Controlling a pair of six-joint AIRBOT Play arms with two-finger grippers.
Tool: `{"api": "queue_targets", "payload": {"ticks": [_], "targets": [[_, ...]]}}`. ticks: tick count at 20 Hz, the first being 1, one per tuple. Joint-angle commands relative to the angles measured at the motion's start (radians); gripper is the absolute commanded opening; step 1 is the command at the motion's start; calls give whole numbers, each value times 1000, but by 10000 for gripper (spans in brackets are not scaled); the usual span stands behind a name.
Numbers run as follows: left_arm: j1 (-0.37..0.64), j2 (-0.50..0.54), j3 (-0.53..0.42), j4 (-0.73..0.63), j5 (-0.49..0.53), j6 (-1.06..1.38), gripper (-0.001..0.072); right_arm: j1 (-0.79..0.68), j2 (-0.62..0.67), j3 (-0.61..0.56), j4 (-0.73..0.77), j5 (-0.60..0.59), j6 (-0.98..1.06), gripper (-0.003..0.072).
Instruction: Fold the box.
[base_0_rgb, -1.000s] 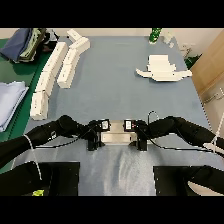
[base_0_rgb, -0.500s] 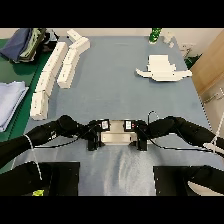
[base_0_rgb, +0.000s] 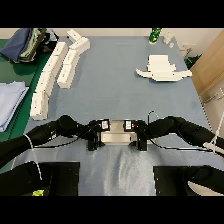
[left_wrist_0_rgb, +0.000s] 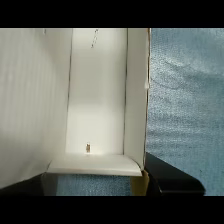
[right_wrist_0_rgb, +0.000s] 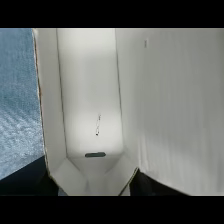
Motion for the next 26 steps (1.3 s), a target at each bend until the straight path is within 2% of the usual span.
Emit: {"api": "queue_targets", "payload": {"ticks": [1, 4, 5, 6, 11, 14, 17, 18, 19, 20, 21, 23, 24, 26], "targets": [[0, -1, 0, 0, 0, 0, 448, 1, 0, 0, 1, 0, 0, 485], [0, -1, 0, 0, 0, 0, 448, 1, -1, 0, 0, -1, 2, 497], [0, -1, 0, 0, -1, 0, 448, 1, 2, 0, -1, 0, 25, 672], [0, -1, 0, 0, 0, 0, 448, 1, 10, 0, -18, -1, 42, 720], [0, -1, 0, 0, 0, 0, 448, 1, 157, 0, -236, -80, 268, 720], [0, -1, 0, 0, 0, 0, 448, 1, 269, 1, -421, -218, 480, 720], [0, -1, 0, 0, 0, 0, 448, 1, 390, 23, -467, -396, 811, 710], [0, -1, 0, 0, 0, 0, 448, 1, 425, 35, -446, -433, 944, 689], [0, -1, 0, 0, 0, 0, 448, 1, 458, 46, -405, -457, 1100, 488], [0, -1, 0, 0, 0, 0, 448, 1, 481, 52, -333, -463, 1245, 170], [0, -1, 0, 0, 0, 0, 448, 1, 490, 50, -243, -446, 1303, 3], [0, -1, 0, 0, 0, 0, 448, 3, 472, 50, -27, -359, 1288, 3], [0, -1, 0, 0, 0, 0, 448, 9, 452, 50, 35, -288, 1287, 3], [0, -1, 0, 0, 0, 0, 448, 30, 390, 59, 64, -133, 1286, 3]]}}
